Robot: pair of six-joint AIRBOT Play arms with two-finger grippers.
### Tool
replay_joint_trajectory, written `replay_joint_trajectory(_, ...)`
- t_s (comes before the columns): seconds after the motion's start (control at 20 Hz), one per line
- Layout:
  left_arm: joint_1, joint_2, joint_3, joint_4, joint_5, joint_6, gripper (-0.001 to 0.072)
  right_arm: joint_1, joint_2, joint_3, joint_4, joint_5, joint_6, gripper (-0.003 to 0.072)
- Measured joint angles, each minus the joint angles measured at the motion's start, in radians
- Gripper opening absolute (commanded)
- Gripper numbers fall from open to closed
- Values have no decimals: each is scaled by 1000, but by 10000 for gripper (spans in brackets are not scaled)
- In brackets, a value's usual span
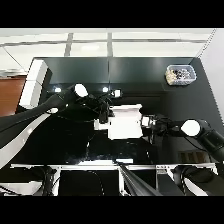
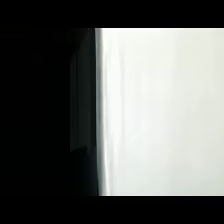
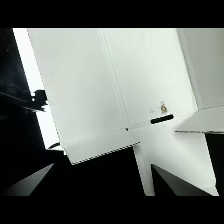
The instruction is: Fold the box and place the chain.
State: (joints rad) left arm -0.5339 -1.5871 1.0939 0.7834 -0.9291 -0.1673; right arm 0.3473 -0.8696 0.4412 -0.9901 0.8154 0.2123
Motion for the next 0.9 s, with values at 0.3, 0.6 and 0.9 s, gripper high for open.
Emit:
replay_joint_trajectory(0.3,2,-10,0,14,2,3,30,49,-33,-7,-8,-31,-30,693)
replay_joint_trajectory(0.6,2,-16,0,21,-18,4,30,59,-52,-8,-1,-53,-53,693)
replay_joint_trajectory(0.9,2,-17,0,21,-23,4,30,113,-106,-8,30,-146,-83,693)
